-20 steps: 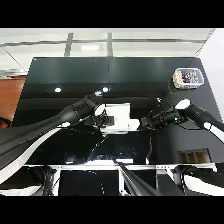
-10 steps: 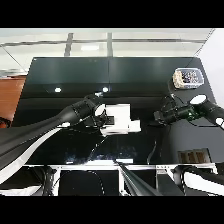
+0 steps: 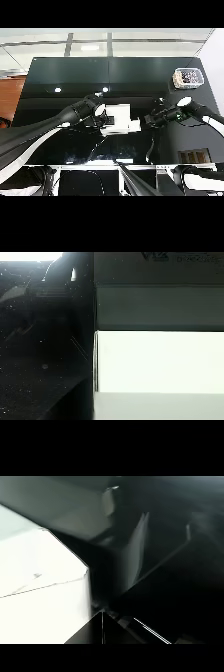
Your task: Fold the box and place the chain.
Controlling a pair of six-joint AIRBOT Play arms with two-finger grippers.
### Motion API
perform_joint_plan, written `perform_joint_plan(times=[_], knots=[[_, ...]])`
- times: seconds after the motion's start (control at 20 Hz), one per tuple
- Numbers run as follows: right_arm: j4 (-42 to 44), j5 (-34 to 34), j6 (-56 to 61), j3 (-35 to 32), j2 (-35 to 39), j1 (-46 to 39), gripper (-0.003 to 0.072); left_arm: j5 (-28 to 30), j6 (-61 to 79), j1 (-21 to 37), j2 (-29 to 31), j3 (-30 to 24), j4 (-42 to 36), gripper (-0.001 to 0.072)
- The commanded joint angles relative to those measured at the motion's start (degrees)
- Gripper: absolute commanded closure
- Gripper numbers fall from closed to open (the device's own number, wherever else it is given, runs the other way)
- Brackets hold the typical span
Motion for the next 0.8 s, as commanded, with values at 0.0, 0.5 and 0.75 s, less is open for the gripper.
perform_joint_plan(times=[0.0, 0.5, 0.75], knots=[[6.5, 0.8, -6.0, 0.0, -1.0, 1.6, 0.0671, 0.0, 0.0, 0.0, 0.0, 0.0, 0.0, 0.068], [7.6, 5.8, -8.2, 1.0, 1.5, 1.6, 0.0126, 0.0, 0.0, 0.0, 0.0, 0.0, 0.0, 0.068], [10.4, 7.6, -8.2, 1.0, 1.5, 1.7, 0.0129, 0.1, 0.0, 0.0, 0.0, 0.0, 0.0, 0.068]])
